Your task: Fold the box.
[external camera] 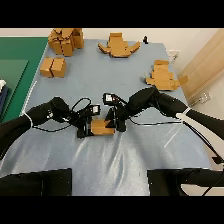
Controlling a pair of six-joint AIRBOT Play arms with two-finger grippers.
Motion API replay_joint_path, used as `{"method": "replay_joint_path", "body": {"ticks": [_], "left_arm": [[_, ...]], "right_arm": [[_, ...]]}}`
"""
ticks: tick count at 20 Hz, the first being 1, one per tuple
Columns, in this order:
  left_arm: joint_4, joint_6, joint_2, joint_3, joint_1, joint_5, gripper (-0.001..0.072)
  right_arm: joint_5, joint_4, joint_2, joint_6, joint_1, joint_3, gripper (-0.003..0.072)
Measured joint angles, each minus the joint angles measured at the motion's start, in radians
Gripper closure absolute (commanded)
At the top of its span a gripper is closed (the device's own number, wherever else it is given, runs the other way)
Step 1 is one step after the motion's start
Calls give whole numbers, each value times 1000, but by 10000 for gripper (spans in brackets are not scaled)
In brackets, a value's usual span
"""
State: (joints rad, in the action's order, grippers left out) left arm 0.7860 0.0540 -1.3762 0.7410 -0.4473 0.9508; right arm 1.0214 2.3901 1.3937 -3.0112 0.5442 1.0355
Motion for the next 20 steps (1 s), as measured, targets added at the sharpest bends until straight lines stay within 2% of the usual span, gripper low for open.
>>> {"method": "replay_joint_path", "body": {"ticks": [3,18,20], "left_arm": [[0,0,0,0,0,0,692],[0,0,0,0,0,0,692],[0,0,0,0,0,0,692]], "right_arm": [[0,-32,-6,14,27,0,302],[-192,-138,-64,180,98,-68,303],[-188,-140,-68,184,102,-69,347]]}}
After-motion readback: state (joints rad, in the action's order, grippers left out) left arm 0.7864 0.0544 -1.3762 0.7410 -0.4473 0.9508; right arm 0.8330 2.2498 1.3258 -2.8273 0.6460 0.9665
